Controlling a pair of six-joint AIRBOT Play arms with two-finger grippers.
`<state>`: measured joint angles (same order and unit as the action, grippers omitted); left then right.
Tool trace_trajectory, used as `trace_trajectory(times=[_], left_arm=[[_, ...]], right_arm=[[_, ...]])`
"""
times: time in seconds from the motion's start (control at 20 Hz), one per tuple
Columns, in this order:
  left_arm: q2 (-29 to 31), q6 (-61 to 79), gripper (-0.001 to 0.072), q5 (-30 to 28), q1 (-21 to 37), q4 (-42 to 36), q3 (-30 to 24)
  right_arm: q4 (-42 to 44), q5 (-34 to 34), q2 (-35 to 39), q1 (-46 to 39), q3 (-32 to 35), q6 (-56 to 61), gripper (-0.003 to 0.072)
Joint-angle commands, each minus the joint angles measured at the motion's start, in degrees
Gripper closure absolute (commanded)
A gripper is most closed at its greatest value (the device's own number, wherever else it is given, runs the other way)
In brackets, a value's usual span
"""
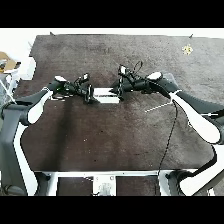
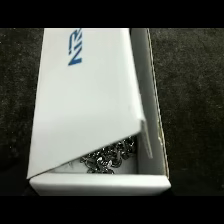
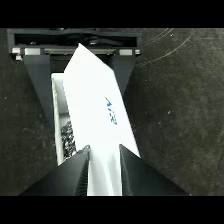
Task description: Fold the box and place the chain.
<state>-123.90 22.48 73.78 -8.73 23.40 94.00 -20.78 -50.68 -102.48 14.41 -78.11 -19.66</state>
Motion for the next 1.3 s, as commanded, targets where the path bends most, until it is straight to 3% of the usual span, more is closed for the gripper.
trace_trajectory(times=[0.0,0.45,0.8,0.85,0.9,0.95,1.25], left_arm=[[0.0,0.1,0.0249,0.2,0.0,0.1,0.0],[0.0,0.1,0.0249,0.2,0.0,0.1,0.0],[0.0,0.1,0.0249,0.2,0.0,0.1,0.0],[0.0,0.1,0.0249,0.2,0.0,0.1,0.0],[0.0,0.1,0.0249,0.2,0.0,0.1,0.0],[0.0,0.1,0.0249,0.2,0.0,0.1,0.0],[0.0,0.1,0.0249,0.2,0.0,0.1,0.0]], right_arm=[[-3.8,-2.1,0.0,0.1,-0.1,3.7,0.0481],[-8.9,-7.3,0.0,-0.2,2.2,7.7,0.0480],[6.3,-8.9,0.1,0.2,-0.3,7.3,0.0482],[7.0,-8.6,0.0,0.9,-0.6,7.3,0.0504],[6.8,-8.0,0.0,1.5,-0.6,7.3,0.0642],[6.4,-6.8,0.0,2.1,-0.5,7.3,0.0667],[-2.2,-3.7,-0.7,2.6,-0.5,8.9,0.0668]])
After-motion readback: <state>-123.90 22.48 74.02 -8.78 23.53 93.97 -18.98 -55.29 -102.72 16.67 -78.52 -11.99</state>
